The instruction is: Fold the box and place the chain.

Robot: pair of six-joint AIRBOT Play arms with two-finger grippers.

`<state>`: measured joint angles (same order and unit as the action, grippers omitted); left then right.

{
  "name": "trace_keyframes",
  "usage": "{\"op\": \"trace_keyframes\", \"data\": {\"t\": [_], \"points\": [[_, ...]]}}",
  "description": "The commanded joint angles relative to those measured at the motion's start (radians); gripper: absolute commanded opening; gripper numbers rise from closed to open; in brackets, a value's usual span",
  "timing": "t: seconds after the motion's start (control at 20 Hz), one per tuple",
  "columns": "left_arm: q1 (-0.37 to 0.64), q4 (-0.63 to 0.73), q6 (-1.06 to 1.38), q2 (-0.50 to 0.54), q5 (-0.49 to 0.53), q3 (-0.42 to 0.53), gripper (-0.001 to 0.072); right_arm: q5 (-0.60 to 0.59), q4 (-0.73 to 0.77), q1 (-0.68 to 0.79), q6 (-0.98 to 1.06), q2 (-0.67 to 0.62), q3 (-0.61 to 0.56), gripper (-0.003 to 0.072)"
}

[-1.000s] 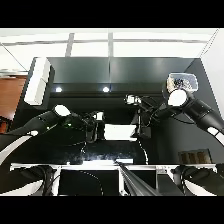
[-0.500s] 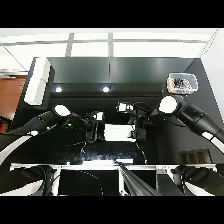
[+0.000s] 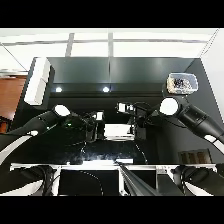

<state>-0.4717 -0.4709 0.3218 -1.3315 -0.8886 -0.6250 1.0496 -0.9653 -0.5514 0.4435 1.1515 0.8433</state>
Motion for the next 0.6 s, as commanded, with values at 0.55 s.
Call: {"op": "trace_keyframes", "data": {"t": [0.55], "points": [[-0.001,0.0,0.003,-0.001,-0.001,0.0,0.0423,0.035,0.004,-0.001,0.073,-0.003,-0.003,0.0226]]}}
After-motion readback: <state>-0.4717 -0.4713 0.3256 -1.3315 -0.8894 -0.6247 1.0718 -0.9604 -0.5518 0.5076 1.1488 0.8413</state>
